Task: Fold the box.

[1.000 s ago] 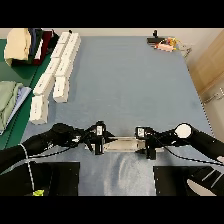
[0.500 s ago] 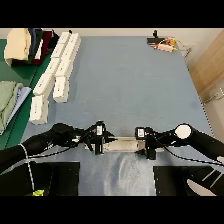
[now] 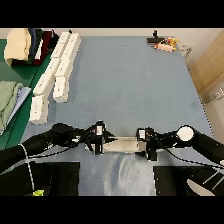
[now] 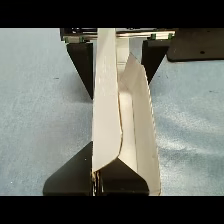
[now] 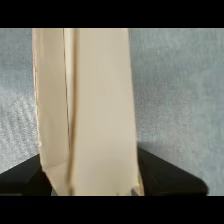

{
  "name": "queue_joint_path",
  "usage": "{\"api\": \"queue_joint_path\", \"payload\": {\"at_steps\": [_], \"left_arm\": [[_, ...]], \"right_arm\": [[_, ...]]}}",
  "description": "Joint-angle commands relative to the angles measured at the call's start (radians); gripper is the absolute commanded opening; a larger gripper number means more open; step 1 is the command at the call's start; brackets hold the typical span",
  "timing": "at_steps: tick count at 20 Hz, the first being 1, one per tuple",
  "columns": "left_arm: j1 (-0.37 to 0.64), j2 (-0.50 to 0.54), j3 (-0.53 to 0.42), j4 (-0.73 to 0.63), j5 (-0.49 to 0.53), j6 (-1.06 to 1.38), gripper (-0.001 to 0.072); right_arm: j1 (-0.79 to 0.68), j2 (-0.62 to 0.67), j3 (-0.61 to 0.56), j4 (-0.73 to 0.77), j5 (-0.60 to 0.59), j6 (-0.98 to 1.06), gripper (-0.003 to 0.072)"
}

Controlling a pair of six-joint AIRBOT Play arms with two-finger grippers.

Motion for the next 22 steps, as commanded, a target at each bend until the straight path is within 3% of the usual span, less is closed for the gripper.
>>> {"api": "queue_joint_path", "payload": {"at_steps": [1, 2, 7, 11, 14, 22], "left_arm": [[0.001, 0.001, 0.001, 0.0, 0.0, 0.0, 0.0013], [0.001, 0.001, 0.001, 0.0, 0.0, 0.0, 0.0013], [0.001, 0.001, 0.001, 0.0, 0.0, 0.0, 0.0012], [0.001, 0.001, 0.001, 0.0, 0.0, 0.0, 0.0013], [0.001, 0.001, 0.001, 0.0, 0.0, 0.0, 0.0013], [0.001, 0.001, 0.001, 0.0, 0.001, 0.0, 0.0012]], "right_arm": [[0.0, 0.003, -0.007, 0.002, -0.023, 0.0, 0.0682], [0.0, 0.003, -0.012, 0.002, -0.033, 0.0, 0.0677], [0.0, 0.003, -0.018, 0.002, -0.036, -0.008, 0.0509], [0.0, 0.003, -0.018, 0.01, -0.036, -0.012, 0.0526], [0.0, 0.005, -0.018, 0.051, -0.035, -0.012, 0.0649], [0.0, -0.003, -0.02, 0.044, -0.034, -0.037, 0.0646]]}}
